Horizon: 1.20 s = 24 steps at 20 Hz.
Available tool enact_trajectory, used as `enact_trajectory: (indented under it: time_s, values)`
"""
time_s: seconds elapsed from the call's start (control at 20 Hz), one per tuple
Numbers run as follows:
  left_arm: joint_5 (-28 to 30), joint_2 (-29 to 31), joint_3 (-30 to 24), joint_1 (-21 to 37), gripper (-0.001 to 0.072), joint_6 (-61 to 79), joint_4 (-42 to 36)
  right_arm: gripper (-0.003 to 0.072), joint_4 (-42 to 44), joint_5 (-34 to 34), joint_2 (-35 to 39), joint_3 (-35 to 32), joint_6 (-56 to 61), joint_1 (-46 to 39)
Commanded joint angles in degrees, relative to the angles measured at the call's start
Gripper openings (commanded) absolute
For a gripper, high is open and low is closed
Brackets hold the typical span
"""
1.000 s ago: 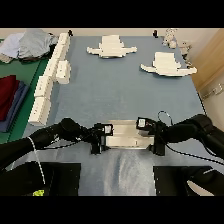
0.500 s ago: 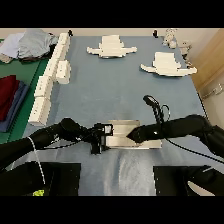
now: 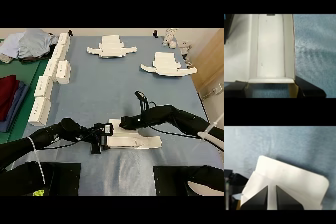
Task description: Fold the box.
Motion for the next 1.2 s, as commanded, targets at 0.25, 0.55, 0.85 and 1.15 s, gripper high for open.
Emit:
enact_trajectory:
  time_s: [0.25,0.55,0.85,1.15]
  values:
    - [-0.07,0.00,0.00,0.00,0.0451,0.13,0.11,0.0152,-0.11,-0.31,-4.26,0.68,-2.60,0.00]
    - [-0.04,0.00,0.00,0.00,0.0451,0.15,0.13,0.0152,-5.05,-1.01,7.85,0.70,-4.28,-0.55]
    - [-0.07,0.00,0.00,0.00,0.0451,0.15,0.11,0.0153,-16.44,-19.04,23.21,0.52,-13.03,-0.48]
    - [-0.04,0.00,0.00,0.00,0.0451,0.15,0.13,0.0659,-29.42,-34.82,29.38,-1.38,-24.55,-0.48]
